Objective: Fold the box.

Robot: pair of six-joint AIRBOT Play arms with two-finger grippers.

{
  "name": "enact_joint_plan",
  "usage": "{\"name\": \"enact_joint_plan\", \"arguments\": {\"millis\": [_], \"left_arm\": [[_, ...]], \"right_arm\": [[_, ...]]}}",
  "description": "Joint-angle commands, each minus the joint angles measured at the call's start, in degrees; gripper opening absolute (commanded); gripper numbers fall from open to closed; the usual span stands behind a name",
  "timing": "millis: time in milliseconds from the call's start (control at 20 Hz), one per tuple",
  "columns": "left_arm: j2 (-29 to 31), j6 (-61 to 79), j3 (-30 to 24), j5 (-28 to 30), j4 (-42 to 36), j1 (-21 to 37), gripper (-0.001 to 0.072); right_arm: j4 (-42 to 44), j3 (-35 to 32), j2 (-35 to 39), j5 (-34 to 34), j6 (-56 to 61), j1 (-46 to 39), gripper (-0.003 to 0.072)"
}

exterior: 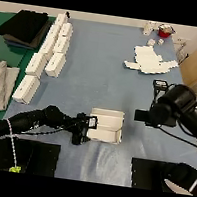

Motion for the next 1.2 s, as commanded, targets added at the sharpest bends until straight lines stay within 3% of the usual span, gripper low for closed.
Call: {"name": "enact_joint_plan", "arguments": {"millis": [0, 150, 250, 450, 750, 1000, 1150], "left_arm": [[0.0, 0.0, 0.0, 0.0, 0.0, 0.0, 0.0458], [0.0, 0.0, 0.0, 0.0, 0.0, 0.0, 0.0458], [0.0, 0.0, 0.0, 0.0, 0.0, 0.0, 0.0458], [0.0, 0.0, 0.0, 0.1, 0.0, 0.0, 0.0458], [0.0, 0.0, 0.0, 0.1, 0.0, 0.0, 0.0458], [0.0, 0.0, 0.0, 0.1, 0.0, 0.0, 0.0458], [0.0, 0.0, 0.0, 0.1, 0.0, 0.0, 0.0458]], "right_arm": [[19.2, -3.4, -3.7, 14.8, -21.5, -19.0, 0.0005], [51.8, -3.3, -14.3, 18.6, -46.2, -30.8, 0.0005], [61.9, -2.5, -20.3, 16.3, -55.4, -32.3, 0.0004], [66.3, 1.3, -28.5, 8.7, -64.9, -30.3, 0.0003], [66.6, 3.4, -28.5, -1.6, -81.8, -21.7, 0.0003], [58.0, 3.1, -20.1, 5.0, -83.4, -13.7, 0.0003], [54.2, 0.1, -13.3, 13.0, -84.7, -9.3, 0.0003]]}}
